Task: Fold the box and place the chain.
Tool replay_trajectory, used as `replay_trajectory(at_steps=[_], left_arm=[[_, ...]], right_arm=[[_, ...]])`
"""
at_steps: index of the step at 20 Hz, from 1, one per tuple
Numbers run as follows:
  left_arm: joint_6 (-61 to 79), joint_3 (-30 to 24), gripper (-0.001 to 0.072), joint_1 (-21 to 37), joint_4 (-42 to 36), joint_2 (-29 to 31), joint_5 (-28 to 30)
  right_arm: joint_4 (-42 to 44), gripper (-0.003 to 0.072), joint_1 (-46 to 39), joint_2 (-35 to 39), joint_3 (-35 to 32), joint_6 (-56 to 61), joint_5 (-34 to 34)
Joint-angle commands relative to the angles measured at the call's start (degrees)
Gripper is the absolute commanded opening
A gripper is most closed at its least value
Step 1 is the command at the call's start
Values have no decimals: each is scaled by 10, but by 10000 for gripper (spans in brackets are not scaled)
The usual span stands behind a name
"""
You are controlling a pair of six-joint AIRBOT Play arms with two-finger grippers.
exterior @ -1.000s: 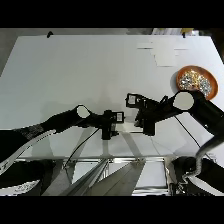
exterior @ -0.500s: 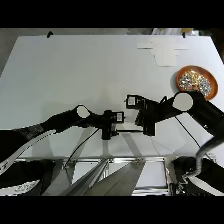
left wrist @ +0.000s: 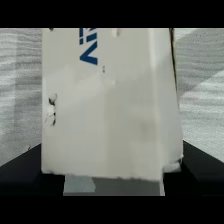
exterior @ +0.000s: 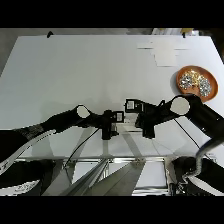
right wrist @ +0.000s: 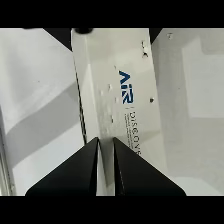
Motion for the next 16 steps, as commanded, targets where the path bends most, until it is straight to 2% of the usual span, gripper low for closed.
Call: replay_trajectory(at_steps=[1, 7, 9, 16], left_arm=[[2, 0, 209, 0, 1, 0, 0], [2, 0, 209, 0, 1, 0, 0], [2, 0, 209, 0, 1, 0, 0], [2, 0, 209, 0, 1, 0, 0]], right_arm=[[-7, 79, 1, 0, -2, 1, -12], [-7, 85, 1, 0, -2, 0, -14], [-7, 120, 1, 7, -2, -6, -21], [0, 120, 1, 40, -8, -20, -25]])
